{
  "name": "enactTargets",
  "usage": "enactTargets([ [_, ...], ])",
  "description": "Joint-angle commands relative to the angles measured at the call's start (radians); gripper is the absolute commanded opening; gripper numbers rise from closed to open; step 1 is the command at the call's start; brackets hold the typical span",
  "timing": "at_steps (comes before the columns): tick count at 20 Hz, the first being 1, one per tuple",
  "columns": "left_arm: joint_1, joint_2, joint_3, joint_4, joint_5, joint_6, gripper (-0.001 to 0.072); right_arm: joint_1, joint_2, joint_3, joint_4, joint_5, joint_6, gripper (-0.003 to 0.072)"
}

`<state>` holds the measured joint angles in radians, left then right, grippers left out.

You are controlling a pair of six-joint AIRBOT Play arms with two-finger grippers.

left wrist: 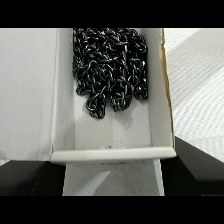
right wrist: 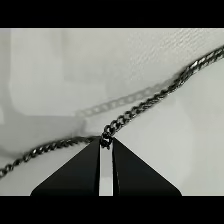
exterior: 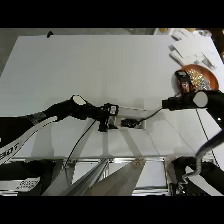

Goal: Fold the box and place the chain.

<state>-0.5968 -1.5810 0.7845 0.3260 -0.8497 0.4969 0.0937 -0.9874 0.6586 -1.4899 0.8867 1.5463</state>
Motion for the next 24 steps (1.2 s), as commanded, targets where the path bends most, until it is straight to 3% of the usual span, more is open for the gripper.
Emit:
enactTargets([
  [1, 0.001, 0.0, 0.001, 0.0, -0.002, 0.0, 0.0038, 0.029, 0.188, -0.007, 0.005, 0.079, -0.026, 0.0017],
  [5, 0.001, 0.0, 0.001, 0.0, -0.007, 0.0, 0.0038, 0.138, 0.34, -0.017, 0.011, 0.163, -0.026, 0.0017],
  [11, 0.001, 0.0, 0.001, 0.0, -0.017, 0.0, 0.0038, 0.291, 0.397, -0.018, 0.117, 0.236, -0.029, 0.0017],
  [17, 0.001, 0.0, 0.001, 0.0, -0.018, 0.0, 0.0038, 0.409, 0.397, -0.018, 0.272, 0.111, -0.033, 0.0017],
  [24, 0.001, 0.0, 0.001, 0.0, -0.018, 0.0, 0.0038, 0.495, 0.38, -0.018, 0.349, -0.048, -0.032, 0.0017],
])
